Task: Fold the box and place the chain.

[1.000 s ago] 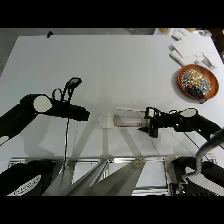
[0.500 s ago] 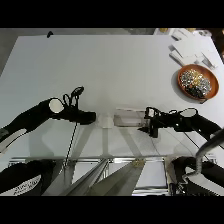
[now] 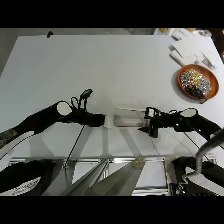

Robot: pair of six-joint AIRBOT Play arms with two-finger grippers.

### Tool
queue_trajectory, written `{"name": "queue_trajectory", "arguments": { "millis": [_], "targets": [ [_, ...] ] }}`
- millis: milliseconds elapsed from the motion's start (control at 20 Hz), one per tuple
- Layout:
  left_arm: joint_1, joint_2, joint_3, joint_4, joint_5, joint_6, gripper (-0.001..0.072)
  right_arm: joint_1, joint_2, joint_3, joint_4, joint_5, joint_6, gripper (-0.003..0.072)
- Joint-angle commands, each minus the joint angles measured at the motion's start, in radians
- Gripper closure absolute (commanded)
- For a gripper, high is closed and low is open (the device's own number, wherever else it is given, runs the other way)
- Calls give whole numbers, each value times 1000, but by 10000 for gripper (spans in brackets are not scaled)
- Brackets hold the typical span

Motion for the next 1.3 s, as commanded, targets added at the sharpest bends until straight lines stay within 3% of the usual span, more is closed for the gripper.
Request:
{"name": "queue_trajectory", "arguments": {
  "millis": [0, 100, 250, 500, 600, 650, 1000, 1250],
  "targets": [
    [-26, 29, 14, -28, 5, 24, 552, 0, 0, 0, 0, 0, 0, 229],
    [-37, 41, 36, -29, 5, 25, 550, 0, 0, 0, 0, 0, 0, 229],
    [-58, 41, 71, -29, 10, 33, 429, 0, 0, 0, 0, 0, 0, 229],
    [-77, 38, 80, -28, 13, 36, 423, 0, 0, 0, 0, 0, 0, 229],
    [-87, 38, 80, -26, 27, 35, 290, 0, 0, 0, 0, 1, 0, 229],
    [-88, 38, 80, -25, 37, 35, 275, 0, 0, 0, 0, 0, 0, 229],
    [-116, 35, 85, 34, 79, -13, 275, 0, 0, 0, 0, 0, 0, 229],
    [-159, -44, 195, 157, 25, -140, 275, 0, 0, 0, 0, 0, 0, 229]
  ]
}}
